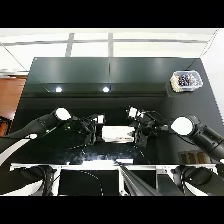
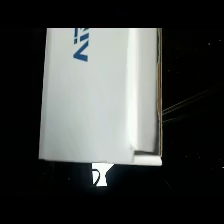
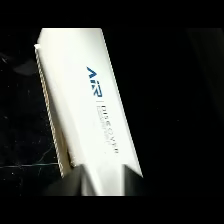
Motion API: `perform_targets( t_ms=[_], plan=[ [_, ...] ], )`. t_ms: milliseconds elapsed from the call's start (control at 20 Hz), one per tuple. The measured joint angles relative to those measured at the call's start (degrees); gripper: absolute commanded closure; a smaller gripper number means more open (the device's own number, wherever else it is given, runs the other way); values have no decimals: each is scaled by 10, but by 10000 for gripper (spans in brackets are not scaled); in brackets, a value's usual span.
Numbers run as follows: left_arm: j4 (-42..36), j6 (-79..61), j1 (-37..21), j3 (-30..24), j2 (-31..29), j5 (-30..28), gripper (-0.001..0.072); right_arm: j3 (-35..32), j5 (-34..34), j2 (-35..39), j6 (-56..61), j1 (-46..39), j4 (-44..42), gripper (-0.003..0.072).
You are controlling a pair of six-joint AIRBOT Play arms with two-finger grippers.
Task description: Fold the box and place the chain.
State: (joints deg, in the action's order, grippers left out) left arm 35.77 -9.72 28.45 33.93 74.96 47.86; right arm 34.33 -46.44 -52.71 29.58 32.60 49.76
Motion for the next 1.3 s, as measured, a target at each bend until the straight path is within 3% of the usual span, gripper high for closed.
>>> perform_targets(
  t_ms=[650, 750, 1150, 1200, 1300],
  plan=[
    [0, -1, 0, 0, 0, 0, 358, -2, -25, -3, 0, 0, -1, 471],
    [0, 0, 0, 0, 0, 0, 358, -3, -29, -3, 0, 0, 0, 359],
    [0, -1, 0, 0, 0, 0, 358, -3, -30, -4, 0, 0, 0, 384],
    [0, -1, 0, 0, 0, 0, 358, -3, -30, -4, 0, 0, 0, 483],
    [0, -1, 0, 0, 0, 0, 358, -3, -29, -3, 0, 0, 0, 485]
  ],
)
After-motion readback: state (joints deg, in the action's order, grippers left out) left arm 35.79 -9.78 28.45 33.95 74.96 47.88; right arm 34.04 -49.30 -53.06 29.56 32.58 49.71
